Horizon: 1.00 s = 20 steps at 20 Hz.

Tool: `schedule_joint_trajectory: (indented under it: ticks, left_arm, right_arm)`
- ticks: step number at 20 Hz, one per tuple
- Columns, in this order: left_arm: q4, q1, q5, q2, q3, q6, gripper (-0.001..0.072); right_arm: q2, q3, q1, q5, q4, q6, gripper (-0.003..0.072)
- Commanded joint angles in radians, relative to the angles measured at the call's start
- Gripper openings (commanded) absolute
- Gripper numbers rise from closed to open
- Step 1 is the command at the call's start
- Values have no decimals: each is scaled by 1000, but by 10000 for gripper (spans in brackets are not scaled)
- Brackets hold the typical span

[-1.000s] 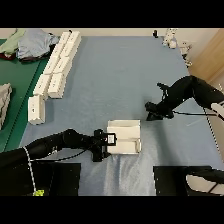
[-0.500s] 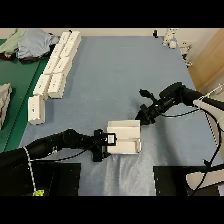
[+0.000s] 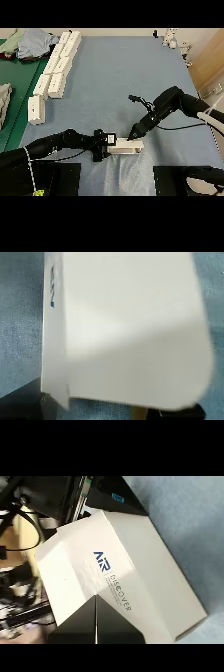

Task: Fold the box.

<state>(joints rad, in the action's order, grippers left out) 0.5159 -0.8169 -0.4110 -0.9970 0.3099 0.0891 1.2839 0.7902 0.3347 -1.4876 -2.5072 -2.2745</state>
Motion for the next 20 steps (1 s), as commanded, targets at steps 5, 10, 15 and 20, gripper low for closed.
schedule_joint_trajectory:
  ticks: [5, 10, 15, 20]
  left_arm:
    - [0, 0, 0, -1, 0, 0, 520]
    - [0, 0, 0, -1, 0, 0, 521]
    - [0, 0, 0, -1, 0, 0, 521]
    - [0, 0, 0, -1, 0, 0, 521]
  right_arm:
    - [-365, -280, 199, 541, 71, -188, 3]
    - [-517, -366, 370, 795, 200, -241, 9]
    - [-530, -367, 496, 859, 315, -242, 221]
    - [-528, -368, 547, 856, 314, -350, 506]
